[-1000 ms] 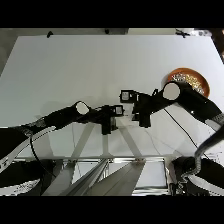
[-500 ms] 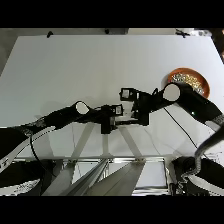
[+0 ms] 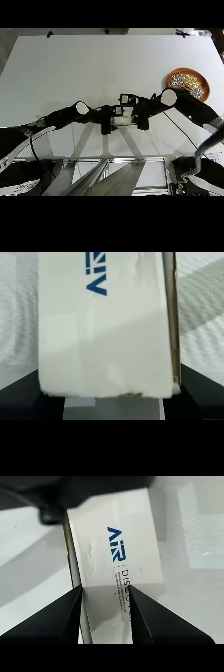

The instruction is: Fold the box and place the chain.

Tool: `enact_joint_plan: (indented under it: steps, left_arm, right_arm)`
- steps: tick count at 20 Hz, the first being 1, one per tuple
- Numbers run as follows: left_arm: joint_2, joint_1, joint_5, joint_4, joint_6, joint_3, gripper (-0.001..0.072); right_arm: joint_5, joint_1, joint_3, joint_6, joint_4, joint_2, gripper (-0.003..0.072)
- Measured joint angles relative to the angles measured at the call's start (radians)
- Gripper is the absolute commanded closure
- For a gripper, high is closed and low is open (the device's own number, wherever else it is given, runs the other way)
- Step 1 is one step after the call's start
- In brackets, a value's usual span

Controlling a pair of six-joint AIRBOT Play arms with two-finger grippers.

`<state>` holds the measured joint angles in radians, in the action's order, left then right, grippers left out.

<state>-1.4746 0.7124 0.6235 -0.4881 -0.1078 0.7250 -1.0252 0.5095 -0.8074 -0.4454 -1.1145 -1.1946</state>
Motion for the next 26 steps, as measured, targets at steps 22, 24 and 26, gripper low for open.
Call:
enact_joint_plan:
  steps: [22, 24, 26]
  left_arm:
    - [0.0, 0.0, -0.005, 0.001, 0.003, 0.0, 0.062]
    - [0.0, 0.0, -0.005, 0.001, 0.003, 0.0, 0.062]
    - [0.0, 0.0, -0.005, 0.001, 0.003, 0.0, 0.062]
  right_arm:
    - [0.068, -0.078, 0.146, 0.052, 0.341, 0.125, 0.0676]
    - [0.105, -0.08, 0.165, 0.084, 0.401, 0.102, 0.0677]
    - [0.127, -0.081, 0.174, 0.108, 0.446, 0.082, 0.0677]
